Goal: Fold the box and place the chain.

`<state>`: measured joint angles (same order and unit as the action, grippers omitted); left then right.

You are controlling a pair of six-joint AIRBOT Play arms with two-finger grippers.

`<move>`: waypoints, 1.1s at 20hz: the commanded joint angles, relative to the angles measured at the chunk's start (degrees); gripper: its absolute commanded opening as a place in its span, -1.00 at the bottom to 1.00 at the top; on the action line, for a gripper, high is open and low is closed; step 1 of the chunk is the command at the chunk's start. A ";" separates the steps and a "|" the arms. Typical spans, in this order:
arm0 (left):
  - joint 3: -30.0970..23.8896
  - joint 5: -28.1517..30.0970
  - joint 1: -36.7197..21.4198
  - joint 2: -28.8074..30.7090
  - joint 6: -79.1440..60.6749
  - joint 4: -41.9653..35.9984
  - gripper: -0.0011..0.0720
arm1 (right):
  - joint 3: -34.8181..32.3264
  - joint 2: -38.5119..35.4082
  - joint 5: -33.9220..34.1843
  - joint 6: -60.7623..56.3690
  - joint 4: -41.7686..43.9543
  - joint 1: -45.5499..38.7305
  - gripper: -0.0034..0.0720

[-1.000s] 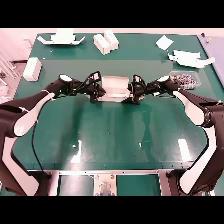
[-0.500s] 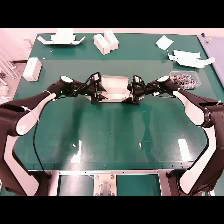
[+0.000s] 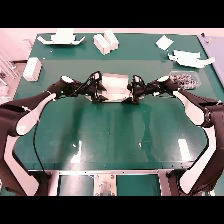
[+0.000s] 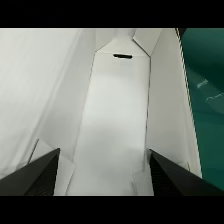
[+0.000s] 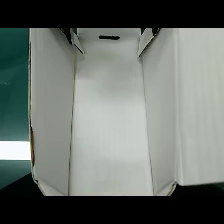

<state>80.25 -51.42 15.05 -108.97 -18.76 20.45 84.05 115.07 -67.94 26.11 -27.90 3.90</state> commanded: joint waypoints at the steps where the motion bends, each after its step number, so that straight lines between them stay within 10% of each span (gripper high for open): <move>1: 0.09 1.46 -0.15 0.46 0.24 0.15 0.93 | 0.02 0.00 -0.07 0.02 0.00 0.00 0.57; 5: 1.01 1.33 -0.15 2.19 0.83 0.20 0.86 | 0.02 0.00 -0.07 0.04 0.00 0.00 0.57; 7: 1.01 1.03 -0.15 3.87 0.81 0.70 -0.24 | 0.02 0.00 -0.07 0.02 0.00 0.00 0.57; 8: 1.01 0.98 -0.15 4.57 0.96 1.68 -0.35 | 0.02 0.00 -0.07 0.04 0.00 0.00 0.57; 18: 1.18 -3.17 -5.70 14.29 18.25 13.57 -0.35 | 0.02 0.00 -0.07 0.02 0.00 0.00 0.57; 20: 1.18 -3.43 -8.76 15.10 26.32 13.42 -0.90 | 0.02 0.00 -0.07 0.02 0.00 0.00 0.57; 22: 1.11 -3.45 -11.67 15.15 37.24 13.64 -0.91 | 0.02 0.00 -0.07 0.02 0.00 0.00 0.57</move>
<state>81.38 -54.43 6.96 -94.78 4.60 33.43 84.05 115.09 -68.01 26.11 -27.92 3.84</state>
